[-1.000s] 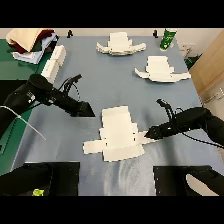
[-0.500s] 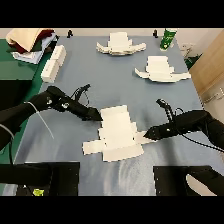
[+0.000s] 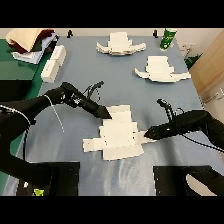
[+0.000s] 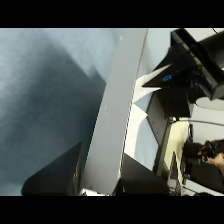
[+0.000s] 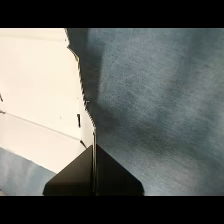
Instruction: Fold the box.
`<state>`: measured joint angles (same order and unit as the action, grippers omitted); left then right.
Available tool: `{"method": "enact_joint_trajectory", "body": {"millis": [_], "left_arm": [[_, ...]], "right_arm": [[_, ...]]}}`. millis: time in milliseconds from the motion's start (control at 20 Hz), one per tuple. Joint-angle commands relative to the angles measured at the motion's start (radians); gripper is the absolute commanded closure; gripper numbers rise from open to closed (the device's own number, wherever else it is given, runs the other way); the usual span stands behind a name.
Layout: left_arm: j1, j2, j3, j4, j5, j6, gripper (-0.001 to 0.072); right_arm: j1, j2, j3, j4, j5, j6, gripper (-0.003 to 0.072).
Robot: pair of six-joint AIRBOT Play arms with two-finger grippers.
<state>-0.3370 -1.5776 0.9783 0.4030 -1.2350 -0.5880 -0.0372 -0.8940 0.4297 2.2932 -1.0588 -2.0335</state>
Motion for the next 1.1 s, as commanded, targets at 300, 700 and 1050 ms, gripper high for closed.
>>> {"method": "enact_joint_trajectory", "body": {"millis": [300,700,1050], "left_arm": [[-0.011,-0.012,0.023,0.046,-0.109,0.034,0.0698],[-0.011,-0.010,0.042,0.011,-0.033,0.218,0.0697],[-0.082,0.121,0.059,0.053,0.044,0.552,0.0700]], "right_arm": [[0.000,0.001,-0.001,0.000,0.005,0.002,0.0684],[-0.002,0.002,0.017,-0.112,0.154,0.007,0.0276],[-0.072,0.002,0.232,-0.565,0.227,0.532,0.0275]]}}
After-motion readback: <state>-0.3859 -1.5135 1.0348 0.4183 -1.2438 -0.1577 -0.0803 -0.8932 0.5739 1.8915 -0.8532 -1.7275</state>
